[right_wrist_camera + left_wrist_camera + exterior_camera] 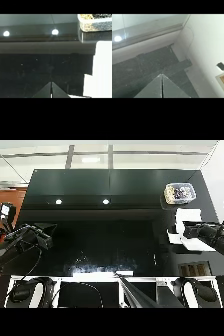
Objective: Fold the box and place the chain.
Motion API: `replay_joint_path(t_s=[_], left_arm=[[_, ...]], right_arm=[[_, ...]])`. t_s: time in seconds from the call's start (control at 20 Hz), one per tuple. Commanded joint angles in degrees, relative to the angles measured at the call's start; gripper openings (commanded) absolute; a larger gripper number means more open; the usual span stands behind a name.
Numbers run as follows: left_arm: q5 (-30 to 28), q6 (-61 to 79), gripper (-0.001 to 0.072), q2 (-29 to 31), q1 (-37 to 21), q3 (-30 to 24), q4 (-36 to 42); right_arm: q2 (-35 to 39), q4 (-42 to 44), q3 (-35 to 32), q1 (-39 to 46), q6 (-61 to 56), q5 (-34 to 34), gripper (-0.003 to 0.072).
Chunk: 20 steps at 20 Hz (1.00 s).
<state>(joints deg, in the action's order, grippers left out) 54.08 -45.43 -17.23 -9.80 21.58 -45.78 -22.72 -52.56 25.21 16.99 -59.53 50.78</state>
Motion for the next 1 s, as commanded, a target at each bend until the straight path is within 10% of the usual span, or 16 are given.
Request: replay_joint_path(t_s=[0.0,0.5,0.8,0.95], left_arm=[[-0.17,0.00,0.0026,-0.02,-0.04,-0.02,0.00],[-16.55,0.00,0.0026,-0.02,0.02,-0.02,2.27],[-30.84,0.02,0.0026,-6.03,0.33,-0.31,10.69],[-30.58,0.15,0.0026,-13.25,1.14,1.20,13.62]], right_arm=[[0.04,0.02,0.00,-0.04,-0.02,0.00,0.0013],[0.04,3.63,0.00,-0.04,-0.04,-11.13,0.0012],[-5.27,9.92,0.81,0.31,-1.38,-58.90,0.0012],[-19.19,7.43,11.30,5.29,2.95,-48.54,0.0011]])
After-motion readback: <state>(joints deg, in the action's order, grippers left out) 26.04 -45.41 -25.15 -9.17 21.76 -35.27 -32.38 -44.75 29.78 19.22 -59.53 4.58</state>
